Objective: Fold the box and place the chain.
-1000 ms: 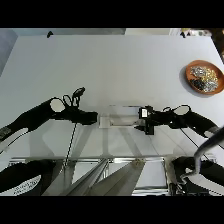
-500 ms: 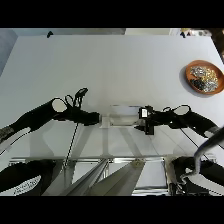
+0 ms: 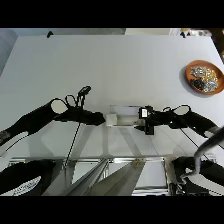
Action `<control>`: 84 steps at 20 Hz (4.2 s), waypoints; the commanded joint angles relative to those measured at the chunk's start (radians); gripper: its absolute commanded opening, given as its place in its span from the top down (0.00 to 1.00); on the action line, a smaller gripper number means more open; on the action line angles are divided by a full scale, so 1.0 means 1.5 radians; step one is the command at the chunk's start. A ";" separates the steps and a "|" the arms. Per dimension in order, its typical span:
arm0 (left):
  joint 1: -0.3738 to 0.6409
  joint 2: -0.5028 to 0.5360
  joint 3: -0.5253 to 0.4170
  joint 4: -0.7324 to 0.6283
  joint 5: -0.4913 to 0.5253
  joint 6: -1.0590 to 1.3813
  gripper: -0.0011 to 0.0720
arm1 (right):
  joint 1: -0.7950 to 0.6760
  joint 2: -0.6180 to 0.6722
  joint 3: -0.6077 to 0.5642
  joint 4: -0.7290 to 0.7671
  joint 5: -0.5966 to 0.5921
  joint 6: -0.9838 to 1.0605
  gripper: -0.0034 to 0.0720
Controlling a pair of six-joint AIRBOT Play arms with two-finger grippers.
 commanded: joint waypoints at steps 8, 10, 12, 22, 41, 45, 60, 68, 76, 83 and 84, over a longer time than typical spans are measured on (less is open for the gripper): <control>-0.018 0.017 0.001 -0.017 0.028 0.041 0.61 | 0.000 0.001 0.000 0.000 0.000 0.000 0.42; -0.020 0.018 0.001 -0.019 0.031 0.048 0.61 | 0.000 0.000 0.000 0.000 0.000 0.000 0.42; -0.020 0.019 0.001 -0.024 0.032 0.049 0.60 | 0.000 0.001 0.000 0.000 0.000 0.000 0.42; -0.052 0.012 0.001 -0.026 0.044 0.060 0.42 | 0.000 0.001 0.000 0.000 0.000 0.000 0.42; -0.130 -0.030 0.112 0.183 0.030 -0.224 0.30 | 0.000 0.001 0.000 0.000 0.000 0.000 0.42; -0.156 -0.075 0.171 0.237 -0.033 -0.302 0.30 | 0.000 0.001 0.000 0.000 0.000 0.000 0.42; -0.199 -0.163 0.308 0.357 -0.146 -0.514 0.30 | 0.000 0.000 0.000 0.000 0.000 0.000 0.42; -0.214 -0.196 0.321 0.370 -0.176 -0.560 0.30 | 0.000 0.001 0.000 0.000 0.000 0.000 0.42; -0.223 -0.219 0.363 0.449 -0.209 -0.601 0.33 | 0.000 0.001 0.000 0.000 0.000 0.000 0.42; -0.235 -0.297 0.440 0.443 -0.273 -0.649 0.55 | 0.000 0.001 0.000 0.000 0.000 0.000 0.42; -0.235 -0.298 0.440 0.448 -0.272 -0.661 0.56 | 0.000 0.001 0.000 0.000 0.000 0.000 0.42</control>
